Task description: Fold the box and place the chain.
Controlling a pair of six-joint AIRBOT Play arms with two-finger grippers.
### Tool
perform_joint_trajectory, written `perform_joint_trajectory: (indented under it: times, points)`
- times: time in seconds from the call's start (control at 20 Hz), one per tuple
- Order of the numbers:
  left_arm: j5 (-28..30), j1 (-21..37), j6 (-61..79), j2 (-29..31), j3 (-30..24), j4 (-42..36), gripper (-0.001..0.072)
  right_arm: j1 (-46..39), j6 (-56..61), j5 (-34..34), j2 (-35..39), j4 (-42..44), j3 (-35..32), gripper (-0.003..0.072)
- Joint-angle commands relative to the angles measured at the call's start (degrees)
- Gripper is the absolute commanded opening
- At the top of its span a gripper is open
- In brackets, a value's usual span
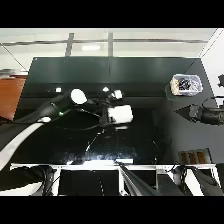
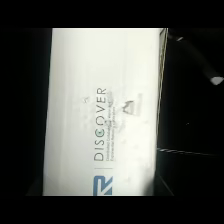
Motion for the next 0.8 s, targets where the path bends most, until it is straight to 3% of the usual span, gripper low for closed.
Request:
perform_joint_trajectory:
  times: [0.0, 0.2, 0.35, 0.55, 0.75]
  points:
    - [-0.04, 9.64, -9.01, 3.91, 0.04, 6.97, 0.0379, -0.04, -0.31, 0.0, 0.04, 0.0, 0.02, 0.0024]
    - [0.11, 26.16, -13.79, 3.91, 1.14, 7.43, 0.0379, -0.04, -0.81, -0.07, 0.04, 0.02, 0.02, 0.0024]
    - [0.2, 36.68, -13.97, 2.01, 4.87, 7.45, 0.0379, -0.02, -1.86, -0.13, 0.04, 0.02, 0.02, 0.0024]
    - [0.52, 47.04, -16.94, -5.99, 15.67, 7.41, 0.0379, -0.02, -2.25, -0.11, 0.04, 0.04, 0.02, 0.0024]
    - [-0.11, 52.94, -20.81, -17.84, 28.46, 7.45, 0.0381, -0.04, -2.23, -0.24, 0.04, 0.04, 0.02, 0.0024]
